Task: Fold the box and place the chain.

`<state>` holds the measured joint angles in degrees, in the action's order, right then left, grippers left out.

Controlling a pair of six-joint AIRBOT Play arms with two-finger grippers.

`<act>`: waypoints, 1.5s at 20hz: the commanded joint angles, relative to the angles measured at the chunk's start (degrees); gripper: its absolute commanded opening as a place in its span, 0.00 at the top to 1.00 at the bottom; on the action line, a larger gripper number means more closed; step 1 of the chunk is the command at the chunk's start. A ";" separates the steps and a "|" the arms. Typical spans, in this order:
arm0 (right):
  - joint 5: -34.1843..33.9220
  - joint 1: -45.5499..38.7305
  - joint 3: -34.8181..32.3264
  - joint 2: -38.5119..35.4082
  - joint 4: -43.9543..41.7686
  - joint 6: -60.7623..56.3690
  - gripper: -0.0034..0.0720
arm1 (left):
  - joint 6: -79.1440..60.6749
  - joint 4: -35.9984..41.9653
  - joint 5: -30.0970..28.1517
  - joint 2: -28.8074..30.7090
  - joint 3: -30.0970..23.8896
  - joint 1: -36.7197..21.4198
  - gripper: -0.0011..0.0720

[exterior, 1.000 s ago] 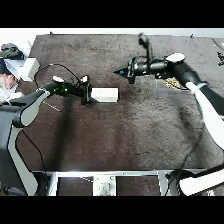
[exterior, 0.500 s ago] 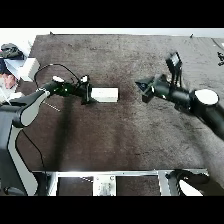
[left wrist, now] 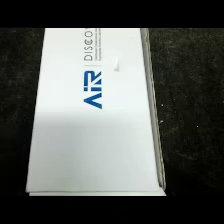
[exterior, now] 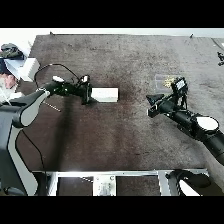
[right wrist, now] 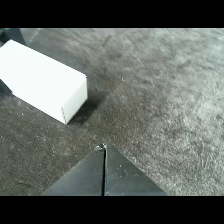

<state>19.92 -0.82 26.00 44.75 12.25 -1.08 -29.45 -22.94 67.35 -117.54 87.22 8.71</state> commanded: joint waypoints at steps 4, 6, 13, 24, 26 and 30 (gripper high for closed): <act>-1.14 0.04 -0.70 -0.44 0.09 0.00 0.96 | 9.75 2.32 -6.60 6.32 2.25 -0.85 0.97; -1.11 0.04 -0.70 -0.44 0.11 0.00 0.96 | 14.23 3.15 -13.00 9.62 2.25 -2.64 0.97; -1.11 0.04 -0.70 -0.44 0.11 0.00 0.96 | 41.22 3.23 -41.81 13.86 1.75 -15.96 0.97; -1.11 0.04 -0.70 -0.44 0.11 0.00 0.96 | 51.93 -4.31 -60.15 11.21 -4.92 -19.17 0.97; -1.11 0.04 -0.70 -0.44 0.11 0.00 0.96 | 51.93 -4.31 -60.89 10.78 -6.58 -19.15 0.97; -1.14 0.04 -0.70 -0.44 0.11 0.00 0.96 | 51.93 -4.02 -58.77 7.89 -6.56 -19.17 0.97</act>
<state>18.79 -0.82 25.32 44.36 12.38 -1.06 22.13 -26.87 9.39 -108.18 81.32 -10.37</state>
